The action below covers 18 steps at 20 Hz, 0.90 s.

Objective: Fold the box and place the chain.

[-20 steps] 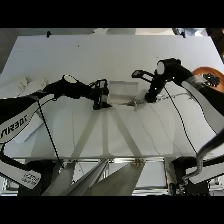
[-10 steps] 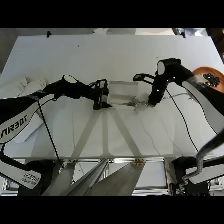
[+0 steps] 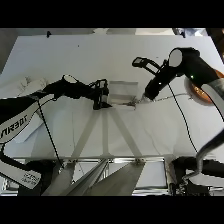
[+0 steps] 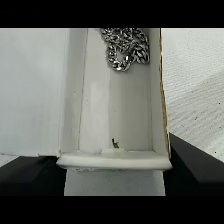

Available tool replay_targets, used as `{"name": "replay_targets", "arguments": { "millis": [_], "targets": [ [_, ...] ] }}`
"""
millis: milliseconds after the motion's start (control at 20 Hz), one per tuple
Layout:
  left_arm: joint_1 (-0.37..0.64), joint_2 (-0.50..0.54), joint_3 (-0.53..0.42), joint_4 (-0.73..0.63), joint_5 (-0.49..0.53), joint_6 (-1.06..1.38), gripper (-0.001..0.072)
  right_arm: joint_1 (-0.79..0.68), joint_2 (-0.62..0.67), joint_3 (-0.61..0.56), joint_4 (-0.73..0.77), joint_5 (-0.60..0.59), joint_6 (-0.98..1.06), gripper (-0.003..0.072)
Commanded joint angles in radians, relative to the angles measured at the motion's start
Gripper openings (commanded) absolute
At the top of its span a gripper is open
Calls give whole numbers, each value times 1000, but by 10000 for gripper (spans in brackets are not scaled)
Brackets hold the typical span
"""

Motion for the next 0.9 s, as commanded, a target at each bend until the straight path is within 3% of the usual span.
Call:
{"name": "replay_targets", "arguments": {
  "millis": [0, 400, 600, 850],
  "targets": [
    [0, 1, 0, 0, 0, 0, 300, 86, 31, 1, 53, -69, 0, 11],
    [0, 1, 0, 0, 0, 0, 300, 332, 8, 1, 53, -460, 1, 11],
    [0, 1, 0, 0, 0, 0, 300, 354, -58, 1, 48, -472, 38, 11],
    [0, 1, 0, 0, 0, 0, 300, 353, -127, 1, -113, -473, 196, 11]
  ]
}}
